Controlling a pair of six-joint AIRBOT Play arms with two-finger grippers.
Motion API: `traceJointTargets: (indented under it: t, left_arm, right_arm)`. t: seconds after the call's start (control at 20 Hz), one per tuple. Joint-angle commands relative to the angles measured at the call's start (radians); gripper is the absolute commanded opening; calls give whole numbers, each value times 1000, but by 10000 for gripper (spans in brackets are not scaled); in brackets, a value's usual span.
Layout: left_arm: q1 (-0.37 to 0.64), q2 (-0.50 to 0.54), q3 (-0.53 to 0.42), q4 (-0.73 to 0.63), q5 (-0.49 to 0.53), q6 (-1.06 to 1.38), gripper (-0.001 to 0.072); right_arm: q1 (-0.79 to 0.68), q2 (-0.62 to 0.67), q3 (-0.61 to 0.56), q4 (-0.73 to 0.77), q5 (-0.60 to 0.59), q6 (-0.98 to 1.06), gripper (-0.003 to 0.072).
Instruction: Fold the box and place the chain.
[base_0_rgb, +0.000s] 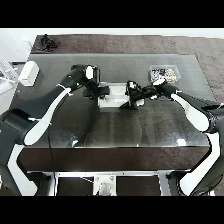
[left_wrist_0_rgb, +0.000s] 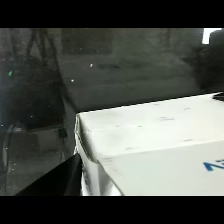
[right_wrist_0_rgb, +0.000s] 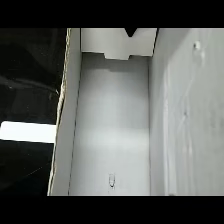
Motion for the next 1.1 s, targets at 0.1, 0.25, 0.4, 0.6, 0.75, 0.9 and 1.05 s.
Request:
traceJointTargets:
  t: [0.1, 0.25, 0.4, 0.6, 0.75, 0.9, 1.05]
  left_arm:
    - [-11, -19, 27, 42, -25, -35, 322]
    - [-21, -34, 64, 41, -27, -35, 322]
    - [-17, -34, 91, 29, -20, -35, 321]
    - [-9, -34, 93, -11, -23, -34, 322]
    - [-9, -34, 93, -15, -27, -32, 322]
    - [-9, -34, 93, -12, -45, -27, 608]
    - [-9, -34, 93, -3, -55, -25, 661]
  right_arm:
    - [0, 1, 0, 0, 1, 0, 570]
    - [0, 1, 0, 0, 1, 0, 570]
    - [1, 1, 0, 0, 1, 0, 571]
    - [0, 1, 0, 0, 1, 0, 570]
    - [0, 1, 0, 0, 1, 0, 570]
    - [0, 1, 0, 0, 1, 0, 570]
    - [1, 1, 0, 0, 1, 0, 571]
